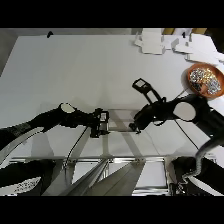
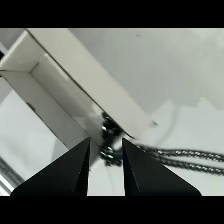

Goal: Fold the box and place the chain.

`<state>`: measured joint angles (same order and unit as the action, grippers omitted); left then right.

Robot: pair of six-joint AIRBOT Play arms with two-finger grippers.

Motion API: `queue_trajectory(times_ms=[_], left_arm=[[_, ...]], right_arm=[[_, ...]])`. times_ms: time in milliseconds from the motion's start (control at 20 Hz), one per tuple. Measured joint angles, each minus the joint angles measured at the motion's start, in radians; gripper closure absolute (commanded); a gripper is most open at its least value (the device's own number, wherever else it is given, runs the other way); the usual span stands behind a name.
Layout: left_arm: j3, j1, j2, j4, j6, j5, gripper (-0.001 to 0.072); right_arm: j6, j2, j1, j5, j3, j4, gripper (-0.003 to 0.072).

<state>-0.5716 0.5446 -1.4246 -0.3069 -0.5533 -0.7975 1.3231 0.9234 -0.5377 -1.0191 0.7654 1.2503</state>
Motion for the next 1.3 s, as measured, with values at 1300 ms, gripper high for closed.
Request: queue_trajectory(times_ms=[1300], left_arm=[[0.0, 0.0, 0.0, 0.0, 0.0, 0.0, 0.0502]], right_arm=[[0.081, 0.185, 0.215, 0.158, -0.19, 0.183, 0.0429]])
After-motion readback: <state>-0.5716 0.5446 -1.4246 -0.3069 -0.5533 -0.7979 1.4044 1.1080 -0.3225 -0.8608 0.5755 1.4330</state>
